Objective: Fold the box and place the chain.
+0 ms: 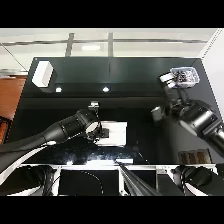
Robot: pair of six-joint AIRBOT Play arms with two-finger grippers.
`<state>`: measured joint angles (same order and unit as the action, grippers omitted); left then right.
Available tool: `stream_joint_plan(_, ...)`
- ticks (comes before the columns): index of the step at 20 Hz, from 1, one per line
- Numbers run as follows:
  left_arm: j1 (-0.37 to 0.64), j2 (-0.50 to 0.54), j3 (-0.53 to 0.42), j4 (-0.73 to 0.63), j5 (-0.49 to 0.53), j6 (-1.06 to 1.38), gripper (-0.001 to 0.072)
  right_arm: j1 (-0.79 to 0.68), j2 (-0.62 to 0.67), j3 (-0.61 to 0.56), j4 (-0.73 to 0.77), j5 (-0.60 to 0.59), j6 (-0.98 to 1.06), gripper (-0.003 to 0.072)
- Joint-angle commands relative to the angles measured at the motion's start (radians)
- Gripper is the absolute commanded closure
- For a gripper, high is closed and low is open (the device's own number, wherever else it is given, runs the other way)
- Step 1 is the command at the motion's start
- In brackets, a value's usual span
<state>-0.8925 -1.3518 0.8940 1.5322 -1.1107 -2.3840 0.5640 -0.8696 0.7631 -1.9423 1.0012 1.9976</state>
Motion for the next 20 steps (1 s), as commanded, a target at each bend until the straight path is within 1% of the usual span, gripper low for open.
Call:
stream_joint_plan(1, 0.001, 0.0, 0.0, 0.001, 0.006, 0.001, 0.068, -0.317, -0.05, -0.077, -0.03, -0.33, 0.183, -0.0023)
stream_joint_plan(2, 0.001, 0.0, 0.0, 0.001, 0.006, 0.001, 0.068, -0.424, -0.095, -0.051, 0.05, -0.379, 0.176, -0.0023)
stream_joint_plan(3, 0.001, 0.001, 0.0, 0.001, 0.006, 0.001, 0.068, -0.51, -0.15, -0.004, 0.138, -0.406, 0.125, -0.0023)
stream_joint_plan(4, 0.001, 0.001, 0.0, 0.001, 0.006, 0.001, 0.068, -0.583, -0.218, 0.064, 0.224, -0.402, 0.066, -0.0023)
stream_joint_plan(5, 0.001, 0.001, 0.0, 0.001, 0.006, 0.001, 0.068, -0.644, -0.303, 0.155, 0.317, -0.379, 0.006, -0.0022)
stream_joint_plan(7, 0.001, 0.001, 0.0, 0.001, 0.006, 0.001, 0.068, -0.716, -0.481, 0.353, 0.431, -0.296, -0.087, -0.0022)
stream_joint_plan(11, 0.001, 0.001, 0.0, 0.0, 0.002, 0.001, 0.068, -0.769, -0.824, 0.76, 0.447, -0.117, -0.17, -0.0013)
stream_joint_plan(12, 0.001, 0.001, 0.0, 0.001, 0.002, 0.001, 0.068, -0.772, -0.892, 0.848, 0.446, -0.08, -0.17, -0.0012)
stream_joint_plan(13, 0.001, 0.001, 0.0, 0.001, 0.002, 0.001, 0.068, -0.774, -0.941, 0.91, 0.449, -0.066, -0.169, -0.0012)
stream_joint_plan(14, 0.001, 0.0, 0.0, 0.001, 0.003, 0.001, 0.068, -0.774, -0.984, 0.954, 0.464, -0.062, -0.169, -0.0011)
stream_joint_plan(15, 0.001, 0.0, 0.0, 0.001, 0.003, 0.001, 0.068, -0.774, -1.014, 0.978, 0.482, -0.063, -0.169, 0.0058)
stream_joint_plan(16, 0.001, 0.0, 0.0, 0.001, 0.003, 0.001, 0.068, -0.774, -1.039, 0.991, 0.499, -0.064, -0.169, 0.0095)
stream_joint_plan(20, 0.001, 0.0, 0.0, 0.001, 0.002, 0.001, 0.068, -0.774, -1.1, 0.995, 0.503, -0.068, -0.169, 0.0095)
